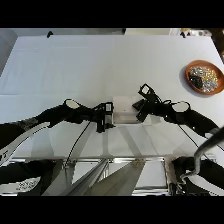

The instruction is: Fold the box and place the chain.

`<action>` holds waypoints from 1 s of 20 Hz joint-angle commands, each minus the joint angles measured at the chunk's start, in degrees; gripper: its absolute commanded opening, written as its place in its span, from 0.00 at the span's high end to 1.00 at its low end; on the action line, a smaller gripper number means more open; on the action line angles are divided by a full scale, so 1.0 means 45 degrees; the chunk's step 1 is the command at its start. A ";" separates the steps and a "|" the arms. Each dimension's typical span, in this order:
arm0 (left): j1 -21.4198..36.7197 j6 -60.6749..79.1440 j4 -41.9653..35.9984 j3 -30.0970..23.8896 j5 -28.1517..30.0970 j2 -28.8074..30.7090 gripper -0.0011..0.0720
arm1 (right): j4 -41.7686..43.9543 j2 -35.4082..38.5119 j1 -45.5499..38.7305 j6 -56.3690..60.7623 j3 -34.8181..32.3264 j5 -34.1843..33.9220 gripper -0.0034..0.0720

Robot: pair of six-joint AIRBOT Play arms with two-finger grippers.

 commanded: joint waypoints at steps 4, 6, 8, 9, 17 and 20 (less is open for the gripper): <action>0.0005 -0.0015 -0.0010 0.0010 0.0015 0.0005 0.70 | -0.7082 0.3371 -0.1433 0.3385 0.0015 0.2123 0.93; 0.0005 -0.0015 -0.0010 0.0010 0.0015 0.0005 0.70 | -1.0948 0.3925 -0.1651 0.3424 0.0015 0.3589 0.93; 0.0005 -0.0015 -0.0010 0.0010 0.0015 0.0005 0.70 | -1.2080 0.3925 -0.1656 0.3492 -0.0024 0.4255 0.93; 0.0005 -0.0015 -0.0010 0.0010 0.0019 0.0005 0.70 | -1.1978 0.3876 -0.1651 0.3269 -0.0024 0.4260 0.80; 0.0005 -0.0015 -0.0010 0.0010 0.0015 0.0005 0.70 | -0.9044 0.1948 -0.1001 -0.1030 -0.0024 0.4386 0.60; 0.0005 -0.0015 -0.0010 0.0010 0.0015 0.0005 0.70 | -0.8854 0.1486 -0.0529 -0.1428 -0.0024 0.3993 0.61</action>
